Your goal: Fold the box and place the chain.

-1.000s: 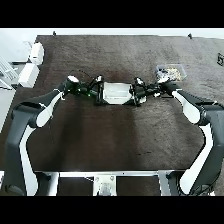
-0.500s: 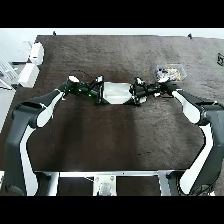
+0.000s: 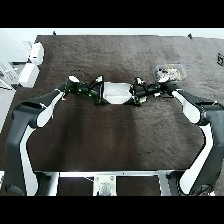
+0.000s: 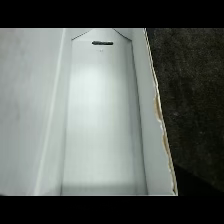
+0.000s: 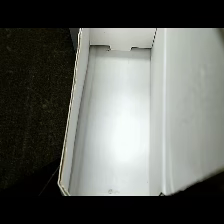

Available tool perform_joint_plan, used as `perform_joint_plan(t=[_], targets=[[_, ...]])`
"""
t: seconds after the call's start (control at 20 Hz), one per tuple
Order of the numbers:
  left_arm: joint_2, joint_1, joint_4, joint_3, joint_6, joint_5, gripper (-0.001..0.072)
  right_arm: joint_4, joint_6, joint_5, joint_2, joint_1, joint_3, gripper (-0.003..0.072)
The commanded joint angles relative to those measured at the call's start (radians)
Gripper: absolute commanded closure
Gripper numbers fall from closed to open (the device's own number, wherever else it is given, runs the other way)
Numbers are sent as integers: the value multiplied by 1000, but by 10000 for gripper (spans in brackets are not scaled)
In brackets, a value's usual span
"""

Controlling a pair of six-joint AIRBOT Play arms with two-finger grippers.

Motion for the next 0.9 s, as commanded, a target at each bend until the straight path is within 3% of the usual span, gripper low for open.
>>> perform_joint_plan(t=[0.0,0.75,0.8,0.85], targets=[[-1,0,0,0,0,3,427,0,0,2,0,1,0,280],[-1,0,0,0,0,2,427,0,4,6,0,5,0,274],[-1,0,0,0,0,-2,427,4,0,1,0,1,4,123],[-1,0,0,0,0,-10,427,3,5,2,3,-3,5,32]])
